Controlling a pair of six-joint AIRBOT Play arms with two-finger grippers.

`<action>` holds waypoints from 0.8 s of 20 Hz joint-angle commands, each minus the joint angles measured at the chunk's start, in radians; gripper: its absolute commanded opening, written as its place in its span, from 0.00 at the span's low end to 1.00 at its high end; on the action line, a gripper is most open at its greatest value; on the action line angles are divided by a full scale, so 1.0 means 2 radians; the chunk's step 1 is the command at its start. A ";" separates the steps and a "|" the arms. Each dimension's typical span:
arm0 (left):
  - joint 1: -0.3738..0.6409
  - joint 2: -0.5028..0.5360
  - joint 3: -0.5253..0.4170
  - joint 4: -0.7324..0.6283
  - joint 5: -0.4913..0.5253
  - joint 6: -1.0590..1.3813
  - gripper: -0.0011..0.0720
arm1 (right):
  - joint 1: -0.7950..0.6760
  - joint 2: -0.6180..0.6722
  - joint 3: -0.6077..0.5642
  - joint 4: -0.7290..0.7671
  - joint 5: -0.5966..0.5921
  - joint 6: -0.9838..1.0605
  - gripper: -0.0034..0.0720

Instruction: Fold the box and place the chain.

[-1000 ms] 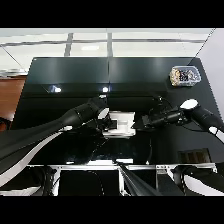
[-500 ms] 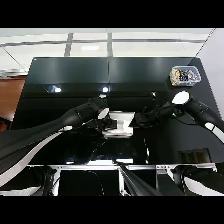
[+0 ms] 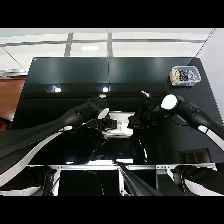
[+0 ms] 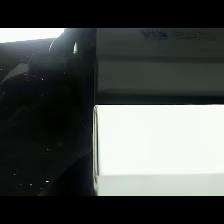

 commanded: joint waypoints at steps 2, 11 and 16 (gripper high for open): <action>0.000 0.000 0.001 -0.001 0.002 0.000 0.05 | 0.035 -0.001 0.001 -0.068 -0.036 0.068 0.36; 0.000 0.000 0.001 -0.001 0.002 0.000 0.05 | 0.093 -0.017 0.027 -0.179 -0.031 0.221 0.36; 0.000 0.000 0.001 -0.001 0.003 0.000 0.05 | 0.134 -0.024 0.038 -0.275 -0.017 0.349 0.36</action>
